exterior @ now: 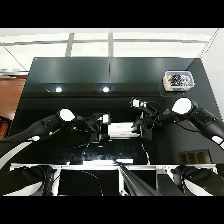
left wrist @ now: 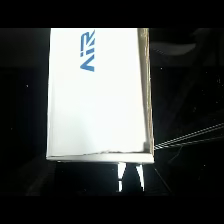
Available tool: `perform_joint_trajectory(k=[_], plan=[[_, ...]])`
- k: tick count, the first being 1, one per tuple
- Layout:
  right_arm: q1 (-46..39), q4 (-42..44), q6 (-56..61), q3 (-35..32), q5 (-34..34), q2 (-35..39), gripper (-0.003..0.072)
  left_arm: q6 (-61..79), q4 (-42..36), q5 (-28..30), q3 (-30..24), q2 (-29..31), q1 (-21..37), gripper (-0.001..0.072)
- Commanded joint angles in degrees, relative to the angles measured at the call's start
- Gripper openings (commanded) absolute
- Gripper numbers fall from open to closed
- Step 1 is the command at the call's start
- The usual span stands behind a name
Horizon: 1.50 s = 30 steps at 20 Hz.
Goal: Fold the box and place the chain.
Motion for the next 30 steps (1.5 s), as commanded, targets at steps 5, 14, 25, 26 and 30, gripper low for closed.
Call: perform_joint_trajectory(k=[5, 14, 25, 26, 30], plan=[[0.04, 0.0, -0.02, -0.02, -0.26, 0.0, 0.0273, 0.02, 0.0, 0.02, 0.04, 0.0, -0.02, 0.0368], [2.54, -0.04, 0.04, -1.42, -5.42, -0.17, 0.0273, 0.02, 0.0, -0.04, 0.04, 0.0, -0.02, 0.0368], [-6.49, 3.65, 30.49, -0.26, 10.32, 3.67, 0.0016, 0.02, 0.0, 0.04, 0.04, 0.0, -0.02, 0.0368], [-8.22, 9.51, 30.47, -2.95, 10.19, 3.48, 0.0008, 0.02, 0.0, 0.02, 0.04, 0.0, -0.02, 0.0368], [-8.39, 26.82, 30.08, -10.78, 6.69, 0.74, 0.001, 0.02, 0.0, 0.04, 0.04, 0.0, -0.02, 0.0368]])
